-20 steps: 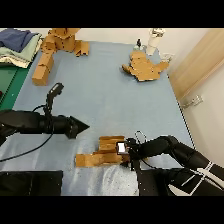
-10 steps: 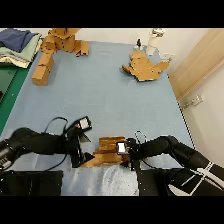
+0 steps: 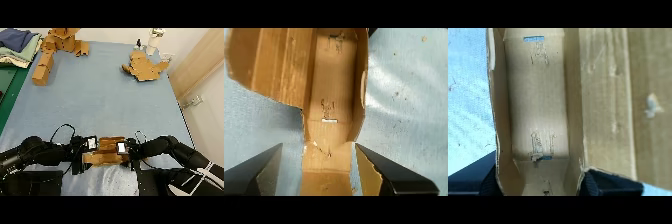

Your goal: Fold the box.

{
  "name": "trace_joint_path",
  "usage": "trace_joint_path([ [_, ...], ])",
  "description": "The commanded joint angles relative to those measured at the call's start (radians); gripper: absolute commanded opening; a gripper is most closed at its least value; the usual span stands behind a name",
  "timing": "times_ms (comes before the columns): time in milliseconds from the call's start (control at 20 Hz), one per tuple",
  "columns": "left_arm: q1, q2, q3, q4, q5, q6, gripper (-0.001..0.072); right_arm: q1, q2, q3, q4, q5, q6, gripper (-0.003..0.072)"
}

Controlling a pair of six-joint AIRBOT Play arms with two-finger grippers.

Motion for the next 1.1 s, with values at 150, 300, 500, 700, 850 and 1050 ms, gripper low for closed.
trace_joint_path([
  [150, -0.011, -0.004, -0.003, 0.024, 0.025, 0.003, 0.0701, 0.0, 0.001, 0.0, 0.0, 0.0, 0.0, 0.0538],
  [300, -0.058, -0.022, -0.003, -0.013, -0.035, 0.002, 0.0701, 0.0, 0.001, 0.0, 0.0, 0.0, 0.0, 0.0537],
  [500, -0.12, -0.078, -0.003, -0.059, -0.09, 0.0, 0.0701, 0.0, 0.001, 0.0, -0.001, 0.0, 0.0, 0.0538],
  [700, -0.127, -0.09, -0.003, -0.076, -0.092, -0.008, 0.07, 0.0, 0.001, 0.0, -0.007, 0.0, 0.0, 0.0537],
  [850, -0.127, -0.09, -0.003, -0.064, -0.108, -0.007, 0.0698, 0.0, 0.001, 0.0, -0.007, 0.0, 0.0, 0.0538],
  [1050, -0.126, -0.116, -0.003, -0.042, -0.142, -0.007, 0.0524, 0.0, 0.001, 0.0, -0.007, 0.0, 0.0, 0.0537],
])
